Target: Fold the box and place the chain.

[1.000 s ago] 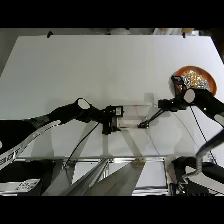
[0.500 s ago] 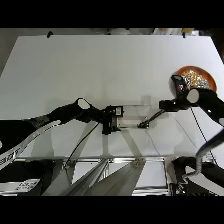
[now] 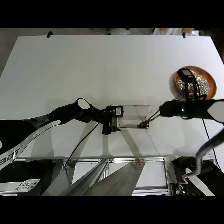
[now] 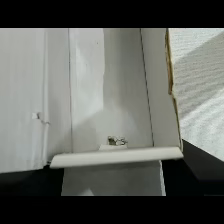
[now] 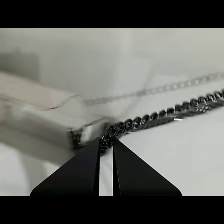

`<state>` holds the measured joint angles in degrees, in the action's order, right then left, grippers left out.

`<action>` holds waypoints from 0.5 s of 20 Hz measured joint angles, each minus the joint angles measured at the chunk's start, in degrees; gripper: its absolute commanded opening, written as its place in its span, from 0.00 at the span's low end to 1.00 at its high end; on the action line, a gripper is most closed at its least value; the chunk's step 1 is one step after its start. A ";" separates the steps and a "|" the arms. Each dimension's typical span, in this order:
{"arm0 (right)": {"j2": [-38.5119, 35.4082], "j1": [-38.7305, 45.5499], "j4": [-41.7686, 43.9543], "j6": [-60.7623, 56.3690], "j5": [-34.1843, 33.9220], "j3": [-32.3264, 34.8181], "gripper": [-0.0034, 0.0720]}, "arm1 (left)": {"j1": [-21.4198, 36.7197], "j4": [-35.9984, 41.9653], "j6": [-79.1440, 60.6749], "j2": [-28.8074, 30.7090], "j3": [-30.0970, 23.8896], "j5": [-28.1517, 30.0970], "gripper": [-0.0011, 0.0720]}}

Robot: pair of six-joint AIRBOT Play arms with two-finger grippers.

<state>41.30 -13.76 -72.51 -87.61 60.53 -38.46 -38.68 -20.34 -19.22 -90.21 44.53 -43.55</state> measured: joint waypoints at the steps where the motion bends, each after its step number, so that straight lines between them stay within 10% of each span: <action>1: -1.20 -1.70 1.66 -0.02 0.07 0.00 0.06 | 0.00 0.00 0.00 0.00 0.00 0.00 0.44; 10: -4.42 -14.58 12.31 -0.92 -5.31 0.00 0.06 | 0.00 0.02 0.00 0.00 0.00 0.00 0.44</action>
<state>36.88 -28.34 -60.20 -88.53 55.22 -38.46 -38.68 -20.32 -19.22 -90.21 44.53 -43.55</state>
